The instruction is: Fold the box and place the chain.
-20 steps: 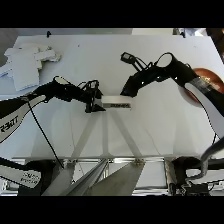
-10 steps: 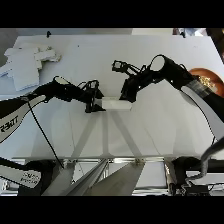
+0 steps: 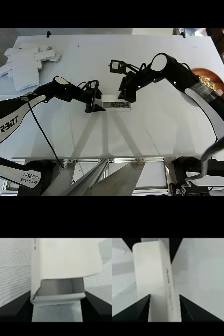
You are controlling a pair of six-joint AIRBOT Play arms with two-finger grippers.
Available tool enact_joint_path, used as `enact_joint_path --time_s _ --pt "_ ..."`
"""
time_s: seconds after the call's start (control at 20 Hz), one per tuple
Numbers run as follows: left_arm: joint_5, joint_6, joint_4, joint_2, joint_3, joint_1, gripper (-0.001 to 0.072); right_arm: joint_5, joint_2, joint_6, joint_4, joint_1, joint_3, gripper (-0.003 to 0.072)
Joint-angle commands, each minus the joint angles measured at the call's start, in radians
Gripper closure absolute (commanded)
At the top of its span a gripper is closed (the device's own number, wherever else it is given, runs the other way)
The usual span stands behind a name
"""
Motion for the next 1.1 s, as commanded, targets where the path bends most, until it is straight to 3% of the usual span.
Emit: enact_joint_path --time_s 0.0,0.25,0.35,0.55,0.65,1.05 --pt "0.0 0.0 0.0 0.001 0.001 0.001 0.0429 0.007 0.002 -0.029 -0.001 0.025 0.001 0.0281" --pt "0.0 0.0 0.0 0.001 0.001 0.001 0.0429 0.001 -0.011 -0.014 -0.043 0.031 0.0 0.0296" --pt "0.0 0.0 0.0 0.001 0.001 0.001 0.0429 0.005 -0.026 0.021 -0.063 0.031 0.0 0.0384" --pt "0.0 0.0 0.0 0.001 0.001 0.001 0.0429 0.009 -0.044 0.029 -0.086 0.037 -0.001 0.0404" --pt "0.0 0.0 0.0 0.001 0.001 0.001 0.0429 0.006 -0.044 0.029 -0.097 0.045 -0.001 0.046" --pt "0.0 0.0 0.0 0.001 0.001 0.001 0.0429 0.002 -0.056 0.069 -0.135 0.08 -0.002 0.0464"
